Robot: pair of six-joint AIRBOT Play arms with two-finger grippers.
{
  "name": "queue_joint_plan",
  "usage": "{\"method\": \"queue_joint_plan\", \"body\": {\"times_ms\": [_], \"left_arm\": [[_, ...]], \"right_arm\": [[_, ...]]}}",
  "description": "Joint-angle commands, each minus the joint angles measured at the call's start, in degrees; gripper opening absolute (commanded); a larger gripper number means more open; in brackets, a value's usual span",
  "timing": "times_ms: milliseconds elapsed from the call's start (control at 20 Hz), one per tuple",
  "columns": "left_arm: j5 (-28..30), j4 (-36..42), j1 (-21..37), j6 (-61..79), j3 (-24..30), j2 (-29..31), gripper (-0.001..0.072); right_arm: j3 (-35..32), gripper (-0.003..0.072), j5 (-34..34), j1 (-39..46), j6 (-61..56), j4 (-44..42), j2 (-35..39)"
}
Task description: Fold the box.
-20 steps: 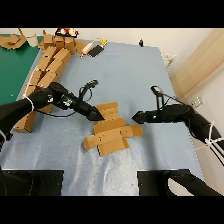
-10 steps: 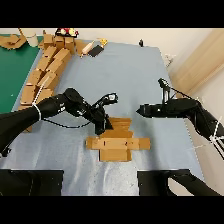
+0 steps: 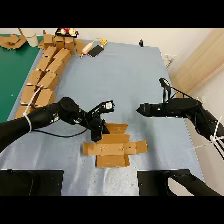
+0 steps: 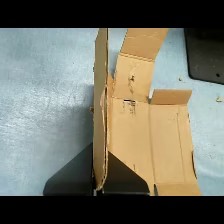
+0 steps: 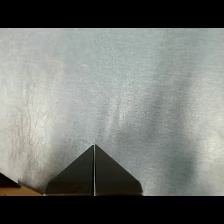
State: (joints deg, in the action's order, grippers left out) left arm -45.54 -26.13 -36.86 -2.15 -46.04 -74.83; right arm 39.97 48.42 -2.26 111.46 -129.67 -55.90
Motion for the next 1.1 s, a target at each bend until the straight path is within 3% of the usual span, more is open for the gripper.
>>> {"method": "queue_joint_plan", "body": {"times_ms": [0,250,750,1050], "left_arm": [[4.0,0.0,-2.3,0.2,2.8,2.4,0.0010],[4.2,0.0,-5.3,-1.0,3.3,2.4,0.0011],[-2.0,0.2,-5.3,-3.4,4.1,2.4,0.0011],[-2.0,0.2,-5.3,-3.4,4.3,2.4,0.0013]], "right_arm": [[0.1,0.0005,-0.8,0.0,0.0,-0.1,-0.6],[0.1,0.0006,-0.8,0.0,0.0,-0.1,-2.6],[0.1,0.0006,-0.8,0.0,0.5,-0.1,-2.7],[0.1,0.0005,-0.7,0.0,0.7,0.0,-2.7]]}}
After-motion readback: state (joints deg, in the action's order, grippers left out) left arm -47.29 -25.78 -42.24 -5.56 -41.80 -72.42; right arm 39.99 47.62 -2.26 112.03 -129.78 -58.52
